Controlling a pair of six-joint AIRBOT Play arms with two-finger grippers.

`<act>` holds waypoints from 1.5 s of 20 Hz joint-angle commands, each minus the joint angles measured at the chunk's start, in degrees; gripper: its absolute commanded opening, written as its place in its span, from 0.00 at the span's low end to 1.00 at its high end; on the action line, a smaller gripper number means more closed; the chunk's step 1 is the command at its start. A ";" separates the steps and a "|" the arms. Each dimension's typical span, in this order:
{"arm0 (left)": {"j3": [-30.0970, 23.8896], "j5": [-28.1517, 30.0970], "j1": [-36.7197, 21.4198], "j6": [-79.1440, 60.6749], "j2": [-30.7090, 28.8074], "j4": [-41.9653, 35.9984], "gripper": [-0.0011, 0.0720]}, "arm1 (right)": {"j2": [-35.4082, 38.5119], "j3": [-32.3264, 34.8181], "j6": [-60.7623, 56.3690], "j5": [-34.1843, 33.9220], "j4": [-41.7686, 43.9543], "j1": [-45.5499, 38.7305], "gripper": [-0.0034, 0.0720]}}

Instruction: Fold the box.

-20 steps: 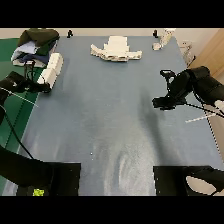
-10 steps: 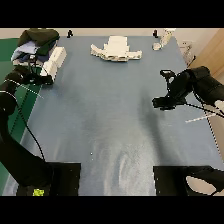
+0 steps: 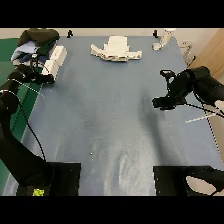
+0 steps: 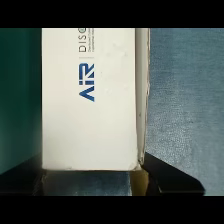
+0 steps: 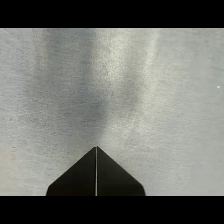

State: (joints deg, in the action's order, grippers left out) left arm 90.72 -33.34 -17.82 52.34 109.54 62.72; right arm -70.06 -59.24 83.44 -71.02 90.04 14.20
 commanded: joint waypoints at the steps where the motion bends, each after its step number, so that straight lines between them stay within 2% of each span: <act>1: 0.11 0.26 0.00 0.00 0.04 0.07 0.81 | -0.04 -0.07 -0.02 0.00 0.00 -0.04 0.05; 2: 0.11 0.24 0.00 0.11 0.04 0.07 0.99 | -0.04 -0.07 -0.02 0.00 0.00 -0.04 0.05; 4: 0.17 -0.90 -0.04 0.09 -0.07 0.09 1.00 | -0.04 -0.07 -0.02 0.00 0.00 -0.04 0.05; 6: 1.16 -5.81 -0.50 0.09 -0.61 1.09 1.00 | -0.04 -0.07 -0.02 0.00 0.00 -0.04 0.05; 9: 4.83 -20.55 -1.84 0.33 -2.93 5.88 1.00 | -0.04 -0.07 -0.02 0.00 0.00 -0.04 0.05; 14: 11.58 -42.14 -2.97 5.90 -10.88 10.14 0.99 | -0.04 -0.07 -0.02 0.00 0.00 -0.04 0.05; 15: 12.26 -45.51 -2.86 8.15 -12.90 9.86 0.79 | -0.04 -0.07 -0.02 0.00 0.00 -0.04 0.05; 16: 12.28 -48.13 -2.78 10.62 -14.93 8.90 0.21 | -0.04 -0.07 -0.02 0.00 0.00 -0.04 0.05; 17: 12.28 -50.03 -2.49 11.87 -16.92 7.91 0.03 | -0.04 -0.07 -0.02 0.00 0.00 -0.04 0.05; 22: 11.39 -51.54 2.62 13.75 -26.21 0.42 0.02 | -0.04 -0.07 -0.02 0.00 0.00 -0.04 0.05; 24: 7.93 -50.53 7.02 15.02 -31.71 0.50 0.02 | -0.04 -0.07 -0.02 0.00 0.00 -0.04 0.05; 26: 0.85 -46.93 12.04 15.28 -38.58 0.52 0.02 | -0.04 -0.07 -0.02 0.00 0.00 -0.04 0.05; 30: -21.33 -35.60 23.58 18.18 -53.86 0.48 0.02 | -0.04 -0.07 -0.02 0.00 0.00 -0.04 0.05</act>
State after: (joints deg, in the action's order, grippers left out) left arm 82.02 -76.40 -1.48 68.64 65.04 63.53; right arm -70.06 -59.24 83.42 -71.05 90.04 14.20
